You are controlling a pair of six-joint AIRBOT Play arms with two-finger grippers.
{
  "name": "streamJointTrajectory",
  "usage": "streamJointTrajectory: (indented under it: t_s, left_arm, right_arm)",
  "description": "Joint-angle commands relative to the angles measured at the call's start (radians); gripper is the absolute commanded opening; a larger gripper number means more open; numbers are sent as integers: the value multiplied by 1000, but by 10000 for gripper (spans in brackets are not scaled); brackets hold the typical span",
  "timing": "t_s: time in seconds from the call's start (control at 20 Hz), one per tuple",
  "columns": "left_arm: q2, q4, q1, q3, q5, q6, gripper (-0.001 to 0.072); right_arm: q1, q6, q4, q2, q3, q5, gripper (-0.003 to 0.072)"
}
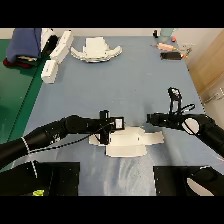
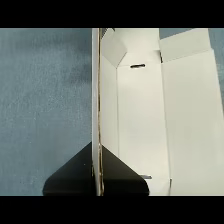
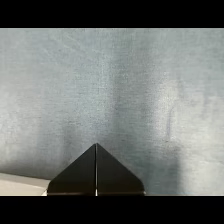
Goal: Fold the box.
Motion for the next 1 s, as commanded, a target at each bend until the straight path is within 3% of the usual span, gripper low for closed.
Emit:
streamJointTrajectory:
  t_s: [0.0, 0.3, 0.7, 0.95]
  left_arm:
    - [1, -20, -29, -18, 23, -7, 10]
    - [22, -24, -29, -18, 40, -4, 10]
    - [21, -24, -30, -41, -36, -76, 11]
    - [22, -24, -30, -40, -135, -135, 11]
  right_arm:
    - [0, 3, 0, 1, 0, -15, 2]
    - [0, 3, 0, 1, 0, -15, 2]
    - [0, 3, 2, 1, 0, -39, 2]
    - [1, 3, 2, 1, 0, -39, 1]
